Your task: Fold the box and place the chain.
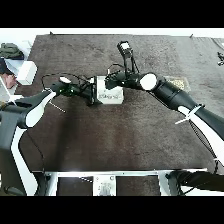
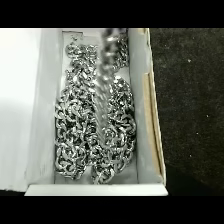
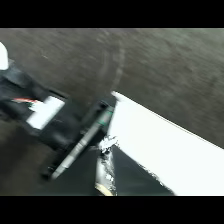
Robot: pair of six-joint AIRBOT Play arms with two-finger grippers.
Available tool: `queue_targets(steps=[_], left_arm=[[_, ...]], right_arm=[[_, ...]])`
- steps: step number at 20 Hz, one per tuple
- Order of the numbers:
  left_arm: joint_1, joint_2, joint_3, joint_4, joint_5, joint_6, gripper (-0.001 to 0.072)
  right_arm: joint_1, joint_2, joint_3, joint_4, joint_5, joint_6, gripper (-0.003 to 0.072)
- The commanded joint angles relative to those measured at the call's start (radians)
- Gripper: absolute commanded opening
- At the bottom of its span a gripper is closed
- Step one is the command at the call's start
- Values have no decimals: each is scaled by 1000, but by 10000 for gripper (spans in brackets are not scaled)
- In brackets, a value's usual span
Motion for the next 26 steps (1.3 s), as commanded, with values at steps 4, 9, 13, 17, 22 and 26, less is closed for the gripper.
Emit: queue_targets(steps=[4, 9, 13, 17, 22, 26], left_arm=[[1, 0, 0, 0, 0, 0, 345], [1, 0, 0, 0, 0, 0, 344], [1, 0, 0, 0, 0, 0, 345], [1, 0, 0, 0, 0, 0, 345], [1, 0, 0, 0, 0, 0, 345], [1, 0, 0, 0, 0, 0, 344]], right_arm=[[-116, 2, 1, -33, 97, -4, 329], [-200, 24, 16, -41, 46, -95, 307], [-348, -121, 175, 301, 389, -395, 237], [-434, -277, 324, 414, 536, -498, 113], [-457, -455, 537, 423, 722, -531, 107], [-455, -518, 589, 444, 805, -541, 107]])
